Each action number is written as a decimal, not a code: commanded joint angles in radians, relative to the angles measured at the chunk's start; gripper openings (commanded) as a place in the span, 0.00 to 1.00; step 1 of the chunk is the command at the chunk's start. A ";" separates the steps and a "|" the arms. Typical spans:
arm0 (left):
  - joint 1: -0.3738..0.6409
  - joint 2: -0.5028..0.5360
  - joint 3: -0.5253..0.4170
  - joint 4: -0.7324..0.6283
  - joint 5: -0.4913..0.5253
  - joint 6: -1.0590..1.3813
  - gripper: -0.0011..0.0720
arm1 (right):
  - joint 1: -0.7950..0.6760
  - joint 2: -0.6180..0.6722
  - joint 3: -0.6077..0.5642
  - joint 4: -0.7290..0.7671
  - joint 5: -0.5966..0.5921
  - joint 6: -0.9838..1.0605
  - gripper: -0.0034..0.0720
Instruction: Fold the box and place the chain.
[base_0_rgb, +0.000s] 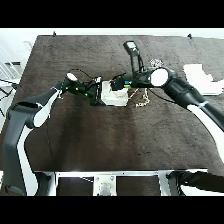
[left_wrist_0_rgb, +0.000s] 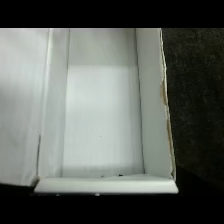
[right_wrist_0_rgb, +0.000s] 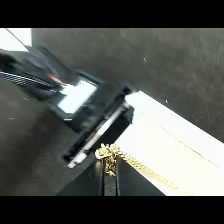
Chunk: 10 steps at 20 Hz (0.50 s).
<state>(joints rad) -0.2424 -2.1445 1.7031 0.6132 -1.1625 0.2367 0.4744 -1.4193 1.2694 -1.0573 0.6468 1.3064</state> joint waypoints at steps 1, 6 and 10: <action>0.000 0.001 0.000 0.000 0.000 0.000 0.64 | 0.002 -0.117 -0.002 0.002 -0.031 -0.001 0.07; 0.000 0.001 0.000 0.000 0.000 0.000 0.64 | -0.026 -0.211 -0.001 0.002 -0.057 -0.001 0.36; 0.000 0.001 0.000 0.000 0.000 0.000 0.64 | -0.098 -0.130 -0.002 -0.008 0.022 -0.001 0.74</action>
<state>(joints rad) -0.2424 -2.1445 1.7031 0.6132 -1.1625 0.2363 0.4194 -1.5818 1.2682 -1.0580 0.6235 1.3052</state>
